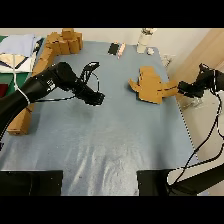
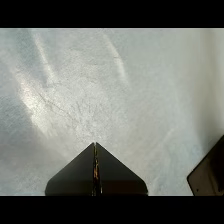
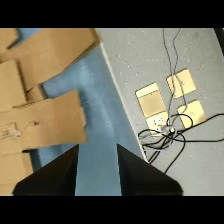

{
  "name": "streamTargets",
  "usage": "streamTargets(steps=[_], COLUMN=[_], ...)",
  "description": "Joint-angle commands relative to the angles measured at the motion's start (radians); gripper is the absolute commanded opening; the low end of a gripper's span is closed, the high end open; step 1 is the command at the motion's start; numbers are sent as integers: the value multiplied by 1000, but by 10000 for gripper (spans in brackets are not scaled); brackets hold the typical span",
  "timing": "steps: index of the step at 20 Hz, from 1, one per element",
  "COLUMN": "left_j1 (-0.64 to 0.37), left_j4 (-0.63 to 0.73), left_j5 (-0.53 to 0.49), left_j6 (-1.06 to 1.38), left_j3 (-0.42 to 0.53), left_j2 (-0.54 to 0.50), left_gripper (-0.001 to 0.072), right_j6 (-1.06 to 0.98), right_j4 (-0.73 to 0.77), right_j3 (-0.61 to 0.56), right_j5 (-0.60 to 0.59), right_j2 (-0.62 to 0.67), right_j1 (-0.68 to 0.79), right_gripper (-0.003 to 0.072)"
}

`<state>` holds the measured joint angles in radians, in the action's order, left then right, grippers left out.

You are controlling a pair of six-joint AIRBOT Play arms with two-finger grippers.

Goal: Fold the box.

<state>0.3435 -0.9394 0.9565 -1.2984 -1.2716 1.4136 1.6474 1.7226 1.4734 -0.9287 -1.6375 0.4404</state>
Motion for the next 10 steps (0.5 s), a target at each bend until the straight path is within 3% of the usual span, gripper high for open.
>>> streamTargets(steps=[1, 4, 8, 9, 10], left_j1=[0, 0, 0, 0, 0], left_j4=[2, 1, 2, 2, 2], left_j5=[-8, -16, -15, -15, -15], left_j6=[0, 0, 0, 0, 0], left_j3=[-1, -1, -1, -1, -1], left_j2=[1, 1, 1, 1, 1], left_gripper=[12, 13, 13, 12, 13], right_j6=[149, 196, 231, 232, 236], right_j4=[123, 232, 262, 269, 272], right_j3=[38, 66, 82, 87, 90], right_j5=[29, 7, -24, -33, -38], right_j2=[-76, -122, -138, -140, -140], right_j1=[56, 42, 12, 6, 0], right_gripper=[383, 383, 380, 361, 259])
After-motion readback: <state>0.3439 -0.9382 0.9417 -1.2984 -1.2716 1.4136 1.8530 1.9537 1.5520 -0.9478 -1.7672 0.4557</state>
